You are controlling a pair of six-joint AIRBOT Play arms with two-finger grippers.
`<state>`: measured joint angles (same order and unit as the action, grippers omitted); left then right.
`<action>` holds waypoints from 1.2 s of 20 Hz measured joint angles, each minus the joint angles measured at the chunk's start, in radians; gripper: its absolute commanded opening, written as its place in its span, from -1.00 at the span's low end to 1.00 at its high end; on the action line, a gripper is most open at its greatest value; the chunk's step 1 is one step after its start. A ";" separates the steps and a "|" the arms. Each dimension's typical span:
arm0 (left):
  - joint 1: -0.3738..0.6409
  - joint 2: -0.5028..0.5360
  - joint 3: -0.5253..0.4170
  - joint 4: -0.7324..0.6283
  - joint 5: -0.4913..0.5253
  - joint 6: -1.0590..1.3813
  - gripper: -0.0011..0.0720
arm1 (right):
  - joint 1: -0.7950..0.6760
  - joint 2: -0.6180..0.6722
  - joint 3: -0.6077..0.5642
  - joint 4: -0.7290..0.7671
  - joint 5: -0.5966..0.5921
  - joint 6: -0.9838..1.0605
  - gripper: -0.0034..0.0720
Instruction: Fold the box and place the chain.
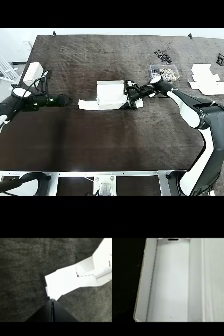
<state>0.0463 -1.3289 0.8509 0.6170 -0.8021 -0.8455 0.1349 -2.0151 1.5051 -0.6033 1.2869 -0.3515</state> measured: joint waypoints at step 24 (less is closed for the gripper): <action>-0.016 -0.310 0.092 -0.271 -0.185 0.176 -0.91 | 0.000 0.000 0.000 0.000 0.000 0.001 0.56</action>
<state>0.0307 -1.6386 0.9428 0.3458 -0.9874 -0.6697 0.1349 -2.0151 1.5051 -0.6033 1.2869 -0.3504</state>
